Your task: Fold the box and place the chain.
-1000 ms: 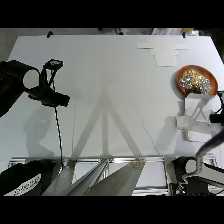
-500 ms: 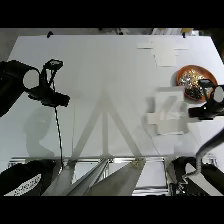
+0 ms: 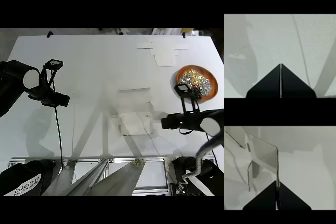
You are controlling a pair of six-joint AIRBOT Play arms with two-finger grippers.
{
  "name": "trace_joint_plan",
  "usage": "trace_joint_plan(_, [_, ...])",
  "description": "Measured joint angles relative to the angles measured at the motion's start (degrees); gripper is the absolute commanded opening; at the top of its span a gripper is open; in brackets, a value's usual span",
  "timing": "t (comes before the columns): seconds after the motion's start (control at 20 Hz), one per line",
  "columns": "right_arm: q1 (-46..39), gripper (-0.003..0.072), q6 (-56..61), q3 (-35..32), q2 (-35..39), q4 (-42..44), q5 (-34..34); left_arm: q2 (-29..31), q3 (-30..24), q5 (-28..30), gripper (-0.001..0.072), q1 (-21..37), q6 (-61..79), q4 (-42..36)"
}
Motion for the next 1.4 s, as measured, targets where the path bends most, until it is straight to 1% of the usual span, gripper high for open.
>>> trace_joint_plan(0.15, [3.7, 0.0015, 3.1, -1.7, 0.7, 0.2, -2.7, 0.0, 0.0, 0.2, 0.0011, 0.0, 0.0, 0.0])
trace_joint_plan(0.3, [5.1, 0.0015, 4.5, -2.7, 0.9, -0.1, -3.7, 0.0, 0.0, 0.7, 0.0011, 0.0, 0.0, 0.0])
trace_joint_plan(0.4, [5.5, 0.0015, 5.0, -3.0, 1.0, -0.2, -4.1, 0.0, 0.0, 2.4, 0.0015, 0.0, 0.0, 0.0])
trace_joint_plan(0.45, [5.6, 0.0015, 5.1, -3.1, 1.0, -0.3, -4.1, -0.1, 0.0, 3.8, 0.0107, 0.0, 0.3, 0.0])
trace_joint_plan(0.5, [5.7, 0.0015, 5.3, -3.1, 1.0, -0.3, -4.2, -0.2, 0.0, 5.1, 0.0215, 0.0, 0.6, -0.3])
trace_joint_plan(0.55, [5.8, 0.0015, 5.4, -3.2, 1.0, -0.3, -4.2, -0.6, 0.0, 6.8, 0.0253, 0.0, 2.0, -1.2])
trace_joint_plan(0.6, [5.8, 0.0015, 5.4, -3.2, 1.0, -0.3, -4.3, -1.1, -0.1, 8.2, 0.0317, 0.1, 4.4, -2.8])
trace_joint_plan(0.65, [5.9, 0.0015, 5.4, -3.2, 1.0, -0.3, -4.3, -1.8, -0.1, 9.5, 0.0354, 0.1, 7.7, -5.4])
trace_joint_plan(0.7, [5.9, 0.0015, 5.6, -3.3, 0.7, -0.4, -4.4, -2.7, -0.1, 10.5, 0.0354, 0.1, 11.7, -9.1])
trace_joint_plan(0.8, [5.9, 0.0016, 5.6, -3.3, -0.2, -0.6, -4.5, -5.4, -0.1, 11.9, 0.0356, 0.1, 21.9, -19.2])
trace_joint_plan(0.85, [5.9, 0.0016, 5.6, -3.3, -0.7, -0.6, -4.5, -7.0, -0.1, 12.3, 0.0403, 0.1, 26.9, -24.5])
trace_joint_plan(0.9, [5.9, 0.0015, 5.6, -3.3, -1.3, -0.7, -4.5, -8.8, -0.1, 12.5, 0.048, 0.1, 32.1, -30.2])
trace_joint_plan(0.95, [5.9, 0.0015, 5.6, -3.3, -1.9, -0.7, -4.5, -10.5, -0.1, 12.8, 0.0533, 0.0, 36.7, -35.3])
trace_joint_plan(1.05, [5.9, 0.0015, 5.6, -3.3, -2.6, -0.7, -4.5, -14.0, -0.1, 13.0, 0.0536, 0.0, 45.1, -44.9])
trace_joint_plan(1.15, [5.9, 0.0015, 5.4, -3.3, -3.1, -0.7, -4.5, -17.1, -0.1, 13.2, 0.0537, -0.2, 51.9, -52.0])
trace_joint_plan(1.25, [5.9, 0.0015, 5.4, -3.3, -3.3, -0.7, -4.5, -19.6, -0.1, 13.3, 0.0537, -0.6, 57.2, -56.3])
trace_joint_plan(1.4, [5.9, 0.0015, 5.4, -3.3, -3.5, -0.7, -4.5, -22.5, -0.1, 13.3, 0.0538, -1.7, 64.1, -60.7])
